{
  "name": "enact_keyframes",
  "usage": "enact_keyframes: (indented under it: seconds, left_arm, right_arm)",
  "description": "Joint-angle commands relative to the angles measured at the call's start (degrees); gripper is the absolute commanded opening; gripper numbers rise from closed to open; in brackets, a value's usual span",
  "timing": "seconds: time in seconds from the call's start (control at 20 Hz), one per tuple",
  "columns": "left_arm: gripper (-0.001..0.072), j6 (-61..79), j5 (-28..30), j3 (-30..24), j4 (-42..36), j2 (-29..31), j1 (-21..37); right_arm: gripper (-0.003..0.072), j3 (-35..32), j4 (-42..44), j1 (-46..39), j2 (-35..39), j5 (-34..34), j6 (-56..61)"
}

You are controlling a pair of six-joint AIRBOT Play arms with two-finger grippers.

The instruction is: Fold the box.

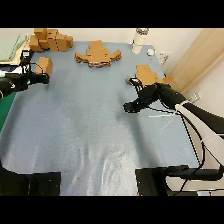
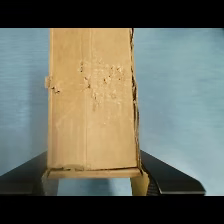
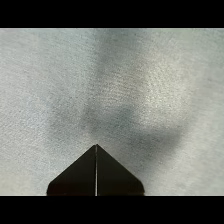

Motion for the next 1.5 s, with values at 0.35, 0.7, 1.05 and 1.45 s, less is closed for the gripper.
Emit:
enact_keyframes:
  seconds: [0.35, 0.7, 1.05, 1.45]
  left_arm:
    - [0.0424, -15.8, -2.9, 11.1, 20.1, -11.1, 4.0]
    - [0.0699, -17.2, -7.3, 11.1, 20.2, -8.7, 4.4]
    - [0.0699, -17.4, -23.1, 11.1, 20.2, 2.8, 5.7]
    - [0.0013, -24.7, -46.1, 11.1, 18.0, 15.3, 5.1]
  right_arm:
    - [0.0003, 0.0, 0.0, 0.0, 0.0, 0.0, 0.0]
    - [0.0002, 0.0, 0.0, 0.0, 0.0, 0.0, 0.0]
    - [0.0003, 0.0, 0.0, 0.0, 0.0, 0.0, 0.0]
    - [0.0003, 0.0, 0.0, 0.0, 0.0, 0.0, 0.0]
